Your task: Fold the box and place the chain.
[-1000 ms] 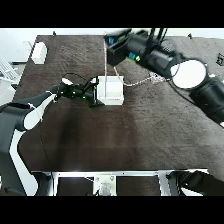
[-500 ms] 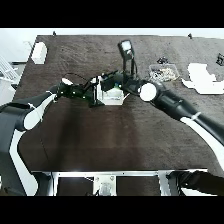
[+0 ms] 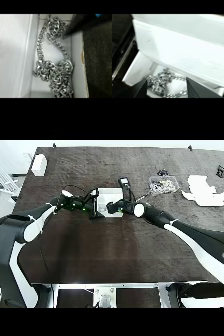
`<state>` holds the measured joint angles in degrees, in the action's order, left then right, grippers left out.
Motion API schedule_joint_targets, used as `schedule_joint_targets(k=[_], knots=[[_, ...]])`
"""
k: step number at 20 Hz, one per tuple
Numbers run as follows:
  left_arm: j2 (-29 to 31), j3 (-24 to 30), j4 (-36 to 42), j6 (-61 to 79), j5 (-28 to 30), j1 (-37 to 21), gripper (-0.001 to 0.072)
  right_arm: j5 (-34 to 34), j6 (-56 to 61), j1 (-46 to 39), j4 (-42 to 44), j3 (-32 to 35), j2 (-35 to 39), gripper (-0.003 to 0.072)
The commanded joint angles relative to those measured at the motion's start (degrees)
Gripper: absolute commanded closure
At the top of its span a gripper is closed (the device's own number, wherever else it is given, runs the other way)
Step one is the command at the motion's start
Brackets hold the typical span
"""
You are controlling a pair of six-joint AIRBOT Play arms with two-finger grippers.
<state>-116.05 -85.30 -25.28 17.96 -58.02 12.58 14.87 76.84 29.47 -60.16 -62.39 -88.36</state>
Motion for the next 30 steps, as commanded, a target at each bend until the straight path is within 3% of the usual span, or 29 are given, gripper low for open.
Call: schedule_joint_targets(k=[1, 7, 12, 16, 18, 22, 23, 26, 30], knots=[[0.0, 0.0, -0.02, 0.02, 0.07, -0.04, 0.0302, 0.13, -0.15, -3.72, -0.85, -0.04, 3.78, 0.0152], [0.0, 0.0, -0.02, 0.02, 0.11, -0.04, 0.0302, 0.11, 1.22, -17.16, -2.43, 1.36, 6.34, 0.0153], [0.0, 0.0, -0.02, 0.02, 0.15, -0.04, 0.0302, 0.31, 8.44, -28.11, 1.46, 1.46, -0.39, 0.0153], [0.0, 0.0, -0.02, 0.02, 0.46, -0.04, 0.0302, 7.02, 5.81, -30.21, 1.68, -5.75, -8.7, 0.0153], [0.0, 0.0, -0.02, 0.02, 0.48, -0.04, 0.0302, 10.62, 5.4, -30.32, 1.7, -11.67, -12.9, 0.0215], [0.0, 0.0, -0.02, 0.02, 0.48, -0.04, 0.0302, 16.85, 3.21, -30.27, 2.75, -21.31, -18.88, 0.0228], [0.0, 0.0, -0.02, 0.02, 0.48, -0.04, 0.0302, 18.86, -0.07, -30.32, 5.53, -22.62, -19.71, 0.0277], [0.0, 0.0, -0.02, 0.02, 0.44, -0.04, 0.0302, 19.39, -4.5, -30.75, 9.27, -22.86, -20.24, 0.0294], [0.0, 0.0, -0.02, 0.02, 0.46, -0.04, 0.0303, 19.45, -10.29, -30.45, 12.09, -22.91, -20.22, 0.0622]])
